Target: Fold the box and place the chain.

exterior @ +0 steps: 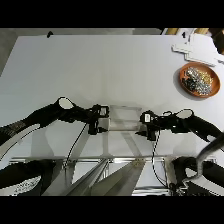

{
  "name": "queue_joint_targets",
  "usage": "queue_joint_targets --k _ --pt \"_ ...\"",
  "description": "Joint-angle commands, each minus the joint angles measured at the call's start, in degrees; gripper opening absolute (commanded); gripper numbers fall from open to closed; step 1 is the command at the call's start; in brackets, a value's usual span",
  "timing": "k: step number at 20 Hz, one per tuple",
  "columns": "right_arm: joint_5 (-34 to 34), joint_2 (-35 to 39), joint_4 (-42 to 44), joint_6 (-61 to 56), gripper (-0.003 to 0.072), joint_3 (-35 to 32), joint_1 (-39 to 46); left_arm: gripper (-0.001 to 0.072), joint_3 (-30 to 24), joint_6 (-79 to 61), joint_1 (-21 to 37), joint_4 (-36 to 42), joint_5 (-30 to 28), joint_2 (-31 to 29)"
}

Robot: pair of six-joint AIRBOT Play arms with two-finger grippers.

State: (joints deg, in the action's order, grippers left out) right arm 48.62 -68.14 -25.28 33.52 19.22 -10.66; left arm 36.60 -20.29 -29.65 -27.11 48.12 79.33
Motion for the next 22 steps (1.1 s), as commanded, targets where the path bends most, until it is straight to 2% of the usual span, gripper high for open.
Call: queue_joint_targets --k 1,9,22 --pt "0.0 0.0 0.0 0.0 0.0411 0.0 0.0 0.0707 0.0 -1.4 -0.1 1.6 -0.3 0.7" --pt "0.0 0.0 0.0 0.0 0.0411 0.0 0.0 0.0706 0.0 -3.1 -1.5 1.8 -0.1 2.1" --pt "0.0 0.0 0.0 0.0 0.0411 0.0 0.0 0.0704 -0.1 -3.1 -0.5 3.6 3.7 1.9"
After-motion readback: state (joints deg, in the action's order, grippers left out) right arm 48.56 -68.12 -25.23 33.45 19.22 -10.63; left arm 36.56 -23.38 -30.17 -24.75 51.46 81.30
